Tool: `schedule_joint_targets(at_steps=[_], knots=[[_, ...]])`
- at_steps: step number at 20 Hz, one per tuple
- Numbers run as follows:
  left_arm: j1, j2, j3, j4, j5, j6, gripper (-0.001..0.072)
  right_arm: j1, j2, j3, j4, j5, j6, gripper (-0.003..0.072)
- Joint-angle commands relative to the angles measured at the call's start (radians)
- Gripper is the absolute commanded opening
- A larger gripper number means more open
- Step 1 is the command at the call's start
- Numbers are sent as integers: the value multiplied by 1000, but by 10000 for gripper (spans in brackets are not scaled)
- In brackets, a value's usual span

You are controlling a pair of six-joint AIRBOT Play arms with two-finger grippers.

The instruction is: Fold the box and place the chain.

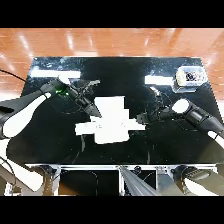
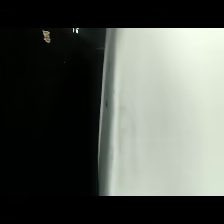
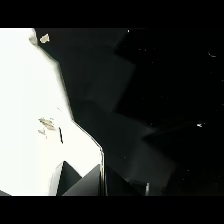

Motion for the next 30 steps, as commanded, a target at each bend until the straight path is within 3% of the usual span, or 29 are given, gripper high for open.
schedule_joint_targets(at_steps=[1, 6, 7, 8, 9, 13, 16, 20, 26, 30], knots=[[-5, -1, 2, 8, 7, 20, 27, 1, -1, 0, -2, 2, 4, 39], [-8, 7, 2, 1, 18, 79, 25, -4, -1, 0, -2, 37, 26, 41], [-10, 15, 2, 0, 19, 92, 24, -13, 0, 0, -2, 49, 55, 71], [-12, 26, 2, 1, 19, 93, 24, -25, 0, 1, -2, 68, 95, 428], [-18, 39, 2, 2, 19, 104, 24, -45, 0, 7, -2, 119, 102, 703], [-70, 130, 0, 15, 86, 150, 22, -181, 62, 36, -13, 300, 90, 708], [-137, 228, -43, 60, 209, 215, 22, -296, 153, 45, -48, 299, 51, 708], [-212, 372, -201, 63, 368, 279, 22, -361, 235, 45, -51, 329, 33, 708], [-230, 603, -488, 76, 647, 426, 24, -355, 254, 47, -42, 346, -20, 708], [-248, 591, -529, 87, 860, 644, 26, -317, 254, 47, -27, 287, -204, 709]])
